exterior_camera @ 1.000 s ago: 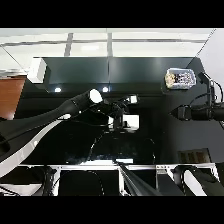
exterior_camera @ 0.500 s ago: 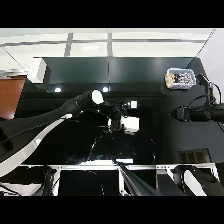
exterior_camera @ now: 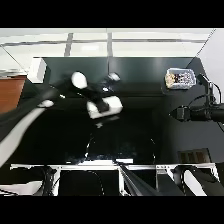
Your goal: Fold the box and place the chain.
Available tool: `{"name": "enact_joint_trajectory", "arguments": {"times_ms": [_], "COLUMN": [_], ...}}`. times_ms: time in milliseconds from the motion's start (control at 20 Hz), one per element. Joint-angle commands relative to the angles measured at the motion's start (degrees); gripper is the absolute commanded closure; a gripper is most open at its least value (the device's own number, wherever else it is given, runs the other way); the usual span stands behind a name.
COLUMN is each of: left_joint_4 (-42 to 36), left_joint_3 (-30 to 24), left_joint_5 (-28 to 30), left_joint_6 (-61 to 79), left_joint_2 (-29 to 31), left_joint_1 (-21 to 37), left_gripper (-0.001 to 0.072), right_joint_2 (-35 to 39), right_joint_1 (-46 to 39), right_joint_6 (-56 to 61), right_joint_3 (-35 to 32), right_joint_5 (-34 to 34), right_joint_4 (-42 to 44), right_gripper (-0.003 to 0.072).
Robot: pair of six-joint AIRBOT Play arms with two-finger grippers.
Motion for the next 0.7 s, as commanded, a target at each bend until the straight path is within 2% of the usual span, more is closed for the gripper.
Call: {"name": "enact_joint_trajectory", "arguments": {"times_ms": [0, 150, 300, 350, 450, 650], "left_joint_4": [14.7, 15.0, 13.0, 11.3, 9.5, 9.4], "left_joint_3": [-1.2, -5.1, -5.6, -5.6, -5.6, -5.6], "left_joint_5": [-7.6, -7.7, -6.4, -5.4, -1.0, 10.5], "left_joint_6": [-23.4, -27.6, -29.4, -29.1, -25.4, -14.8], "left_joint_2": [5.0, 7.6, 7.2, 7.2, 7.2, 6.4], "left_joint_1": [15.0, 31.0, 45.5, 48.7, 52.2, 51.2], "left_gripper": [0.0317, 0.0317, 0.0317, 0.0317, 0.0315, 0.0316], "right_joint_2": [0.0, 0.0, 0.0, 0.0, 0.0, 0.0], "right_joint_1": [0.0, 0.0, 0.0, 0.0, 0.0, 0.0], "right_joint_6": [0.0, 0.0, 0.0, 0.0, 0.1, 0.9], "right_joint_3": [0.0, 0.0, 0.0, 0.0, 0.0, 0.0], "right_joint_5": [0.0, -0.1, -1.1, -1.4, -2.3, -3.6], "right_joint_4": [0.0, 0.0, 0.1, 0.2, 0.5, 0.9], "right_gripper": [0.0670, 0.0670, 0.0670, 0.0670, 0.0670, 0.0670]}}
